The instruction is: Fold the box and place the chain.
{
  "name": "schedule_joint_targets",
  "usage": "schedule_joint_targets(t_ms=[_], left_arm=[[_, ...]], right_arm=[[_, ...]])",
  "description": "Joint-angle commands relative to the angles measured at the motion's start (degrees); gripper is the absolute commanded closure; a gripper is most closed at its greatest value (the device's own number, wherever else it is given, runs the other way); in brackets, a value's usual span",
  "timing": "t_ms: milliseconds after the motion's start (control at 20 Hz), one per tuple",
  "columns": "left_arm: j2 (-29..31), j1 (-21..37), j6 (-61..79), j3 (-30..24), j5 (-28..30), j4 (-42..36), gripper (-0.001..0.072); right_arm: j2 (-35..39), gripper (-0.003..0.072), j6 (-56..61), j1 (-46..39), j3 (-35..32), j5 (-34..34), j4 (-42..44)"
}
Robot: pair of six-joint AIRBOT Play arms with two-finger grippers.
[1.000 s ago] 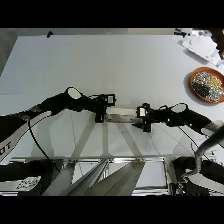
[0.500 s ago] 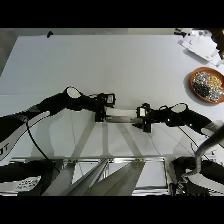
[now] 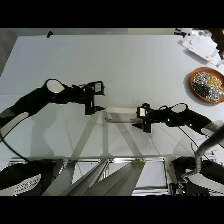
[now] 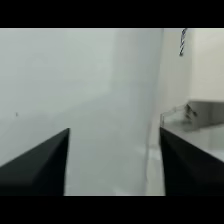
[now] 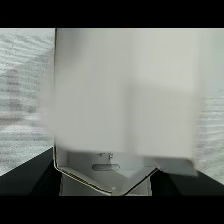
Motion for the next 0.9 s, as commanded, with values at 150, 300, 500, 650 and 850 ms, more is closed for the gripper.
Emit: schedule_joint_targets(t_ms=[150, 300, 500, 650, 850], left_arm=[[15.8, 0.94, -20.98, 0.04, -26.62, 14.99, 0.0707], [17.4, -4.44, -28.26, 0.02, -28.46, 13.16, 0.0708], [13.64, -17.16, -27.98, -0.13, -14.14, 6.25, 0.0706], [6.91, -22.97, -26.49, -0.11, 2.1, 4.04, 0.0705], [-2.34, -22.88, -21.97, -0.07, 15.8, -5.31, 0.0705]], right_arm=[[-0.02, 0.0266, 0.0, -0.02, 0.0, -0.02, 0.0], [0.02, 0.0266, 0.0, -0.02, 0.0, -0.02, 0.02], [0.02, 0.0266, 0.0, -0.02, 0.0, -0.02, 0.02], [0.02, 0.0266, 0.0, -0.02, 0.0, -0.02, 0.02], [0.02, 0.0266, 0.0, -0.02, 0.0, -0.02, 0.02]])
